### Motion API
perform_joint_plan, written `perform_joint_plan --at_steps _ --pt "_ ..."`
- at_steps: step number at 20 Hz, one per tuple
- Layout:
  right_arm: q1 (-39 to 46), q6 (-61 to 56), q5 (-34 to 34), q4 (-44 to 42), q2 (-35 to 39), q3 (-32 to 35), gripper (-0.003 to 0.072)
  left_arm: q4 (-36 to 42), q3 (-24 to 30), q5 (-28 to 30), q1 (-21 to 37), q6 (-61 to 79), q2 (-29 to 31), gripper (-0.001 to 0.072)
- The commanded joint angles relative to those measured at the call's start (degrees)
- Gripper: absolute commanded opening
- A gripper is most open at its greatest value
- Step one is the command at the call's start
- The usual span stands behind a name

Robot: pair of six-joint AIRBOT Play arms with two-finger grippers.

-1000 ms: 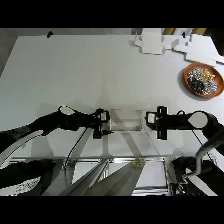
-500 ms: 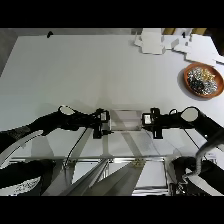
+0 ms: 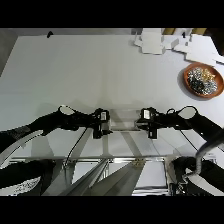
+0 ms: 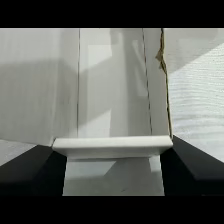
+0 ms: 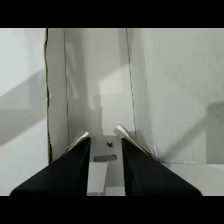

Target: Fold the box and place the chain.

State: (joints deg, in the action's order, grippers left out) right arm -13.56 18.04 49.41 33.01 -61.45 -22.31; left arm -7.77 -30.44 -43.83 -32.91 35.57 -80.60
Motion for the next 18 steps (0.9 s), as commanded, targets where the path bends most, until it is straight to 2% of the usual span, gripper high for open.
perform_joint_plan --at_steps 1,5,9,12,15,18 --pt "-0.1 0.5 0.0 -2.7 -1.5 0.1 0.0324 0.0 0.0 -0.2 0.0 0.0 0.0 0.0255" --pt "0.0 -1.6 -0.2 -1.7 -0.5 0.3 0.0347 0.0 0.0 -0.1 0.0 0.0 0.0 0.0255" --pt "0.0 -15.8 -0.2 12.5 6.6 0.3 0.0342 0.0 0.0 -0.2 0.0 0.0 0.0 0.0255" --pt "0.0 -23.3 0.2 17.7 12.7 0.3 0.0342 0.0 0.0 -0.1 0.0 0.0 0.0 0.0255" --pt "0.3 -30.5 2.0 22.9 15.7 -0.1 0.0339 0.0 0.0 -0.1 0.0 0.0 0.0 0.0255" --pt "4.6 -31.8 5.8 21.8 16.3 -4.1 0.0212 0.0 0.0 -0.2 0.0 0.0 0.0 0.0255"
